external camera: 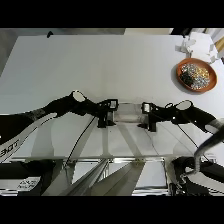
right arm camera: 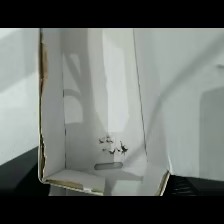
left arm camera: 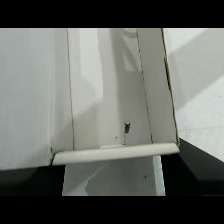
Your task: Fold the box and place the chain.
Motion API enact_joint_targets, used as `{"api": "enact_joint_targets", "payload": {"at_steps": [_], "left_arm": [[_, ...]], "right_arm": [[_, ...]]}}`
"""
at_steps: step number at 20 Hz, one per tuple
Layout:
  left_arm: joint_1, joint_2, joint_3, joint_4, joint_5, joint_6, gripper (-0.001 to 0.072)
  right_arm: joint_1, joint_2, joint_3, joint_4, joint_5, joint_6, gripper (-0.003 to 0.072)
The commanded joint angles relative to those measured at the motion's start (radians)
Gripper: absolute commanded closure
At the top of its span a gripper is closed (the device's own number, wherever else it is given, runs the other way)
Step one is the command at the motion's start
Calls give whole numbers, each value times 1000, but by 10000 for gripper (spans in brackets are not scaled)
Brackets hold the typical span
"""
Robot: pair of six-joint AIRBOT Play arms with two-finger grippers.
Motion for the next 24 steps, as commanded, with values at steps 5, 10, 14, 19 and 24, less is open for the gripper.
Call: {"api": "enact_joint_targets", "payload": {"at_steps": [5, 10, 14, 19, 24], "left_arm": [[0, 0, 0, 1, -2, 0, 500], [0, 0, 0, 1, -2, 1, 500], [0, 0, 0, 1, -2, 0, 500], [0, 0, 0, 1, -2, 0, 500], [0, 0, 0, 1, -2, 1, 500]], "right_arm": [[1, 114, 0, -217, -15, 211, -9], [1, 279, 0, -574, 45, 563, 41], [1, 489, 0, -553, 98, 714, 249], [26, 583, 0, -31, 121, 659, 665], [178, 405, 0, 43, -230, 715, 665]]}}
